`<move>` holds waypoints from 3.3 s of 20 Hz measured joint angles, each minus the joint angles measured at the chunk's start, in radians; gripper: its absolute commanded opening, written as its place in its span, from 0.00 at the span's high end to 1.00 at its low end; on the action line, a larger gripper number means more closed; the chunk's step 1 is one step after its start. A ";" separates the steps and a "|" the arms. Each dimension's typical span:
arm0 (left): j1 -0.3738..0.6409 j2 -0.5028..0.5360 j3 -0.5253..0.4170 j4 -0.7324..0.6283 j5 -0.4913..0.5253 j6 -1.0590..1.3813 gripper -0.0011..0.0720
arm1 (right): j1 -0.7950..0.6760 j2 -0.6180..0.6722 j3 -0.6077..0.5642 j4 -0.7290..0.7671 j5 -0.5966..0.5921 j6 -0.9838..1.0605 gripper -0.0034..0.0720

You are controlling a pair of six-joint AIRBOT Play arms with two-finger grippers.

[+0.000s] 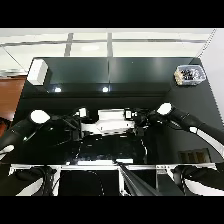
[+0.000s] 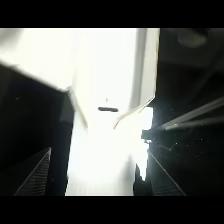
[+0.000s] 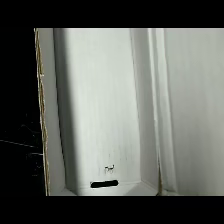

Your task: Fold the box and place the chain.

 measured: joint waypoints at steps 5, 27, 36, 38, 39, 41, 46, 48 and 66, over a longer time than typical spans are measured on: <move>-0.082 -0.115 0.061 0.007 0.006 0.030 0.55 | 0.000 0.000 0.000 0.000 0.000 0.000 0.40; -0.171 -0.208 0.079 -0.230 0.106 0.025 0.68 | 0.000 0.000 0.000 0.000 0.000 0.000 0.40; 0.081 -0.023 0.101 -0.029 -0.064 -0.456 0.95 | 0.000 0.000 0.000 0.000 0.000 0.000 0.40; 0.203 0.011 0.090 0.077 -0.139 -0.724 0.95 | 0.000 0.000 0.000 0.000 0.000 0.000 0.40; 0.265 0.013 0.078 0.119 -0.181 -0.849 0.95 | 0.000 0.000 0.000 0.000 0.000 0.000 0.40; 0.385 -0.011 0.047 0.138 -0.263 -1.030 0.95 | 0.000 0.000 0.000 0.000 0.000 0.000 0.40; 0.513 -0.157 -0.021 -0.003 -0.365 -1.154 0.95 | 0.000 0.000 0.000 0.000 0.000 0.000 0.40; 0.473 -0.216 -0.029 -0.056 -0.360 -1.157 0.95 | 0.000 0.000 0.000 0.000 0.000 0.000 0.40; 0.197 -0.325 0.136 -0.311 -0.418 -1.005 0.32 | 0.000 0.000 0.000 0.000 0.000 0.000 0.40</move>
